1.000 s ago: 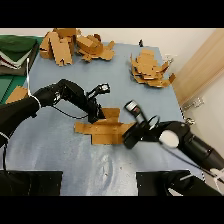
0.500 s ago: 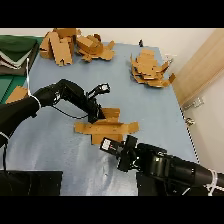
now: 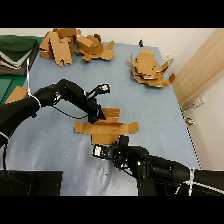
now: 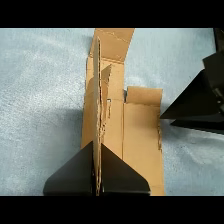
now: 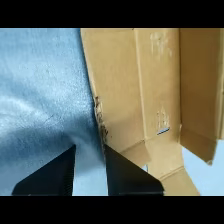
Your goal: Fold the box.
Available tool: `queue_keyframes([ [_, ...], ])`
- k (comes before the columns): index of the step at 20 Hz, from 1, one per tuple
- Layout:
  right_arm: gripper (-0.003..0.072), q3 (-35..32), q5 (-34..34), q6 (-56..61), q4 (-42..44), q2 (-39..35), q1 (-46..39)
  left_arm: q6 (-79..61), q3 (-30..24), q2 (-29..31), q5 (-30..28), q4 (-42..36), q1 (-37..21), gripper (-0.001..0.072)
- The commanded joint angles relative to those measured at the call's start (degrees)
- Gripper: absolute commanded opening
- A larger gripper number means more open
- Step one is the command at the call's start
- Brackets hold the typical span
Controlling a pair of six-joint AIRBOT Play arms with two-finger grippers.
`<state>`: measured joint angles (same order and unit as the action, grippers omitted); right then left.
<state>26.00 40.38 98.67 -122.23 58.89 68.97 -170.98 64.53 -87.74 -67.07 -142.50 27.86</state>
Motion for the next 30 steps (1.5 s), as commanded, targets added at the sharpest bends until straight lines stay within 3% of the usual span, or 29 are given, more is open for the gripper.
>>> queue_keyframes([
  [1,0.0287,0.02,-3.48,3.34,-3.98,1.25,-2.25,0.0,0.04,0.0,-0.07,0.0,0.02,0.0014],
  [8,0.0289,2.56,-5.51,3.34,-3.08,1.31,-9.73,0.0,0.04,0.0,-0.07,0.0,0.02,0.0014],
  [14,0.0291,3.87,2.62,3.32,-0.94,-3.08,-9.7,0.0,0.04,0.0,-0.07,0.0,0.02,0.0014],
  [19,0.0319,3.87,2.51,3.3,-0.92,-4.92,-9.7,0.0,0.04,0.0,-0.07,0.0,0.02,0.0014],
  [20,0.034,3.87,2.4,3.32,-0.94,-4.94,-9.7,0.0,0.04,0.0,-0.07,-0.02,0.02,0.0014],
  [21,0.0545,3.87,1.64,3.39,-0.85,-4.94,-9.73,0.0,0.04,0.0,-0.04,0.0,0.02,0.0014],
  [23,0.0638,3.89,-1.31,3.58,-0.63,-4.94,-9.73,0.0,0.04,0.0,-0.04,-0.02,0.02,0.0014],
  [24,0.072,3.89,-2.38,5.07,-0.68,-4.94,-9.73,0.0,0.04,0.0,-0.04,-0.02,0.02,0.0014],
  [30,0.072,3.93,-1.75,5.84,-0.72,-4.94,-9.73,0.0,0.04,0.0,-0.09,-0.02,0.02,0.0014],
])
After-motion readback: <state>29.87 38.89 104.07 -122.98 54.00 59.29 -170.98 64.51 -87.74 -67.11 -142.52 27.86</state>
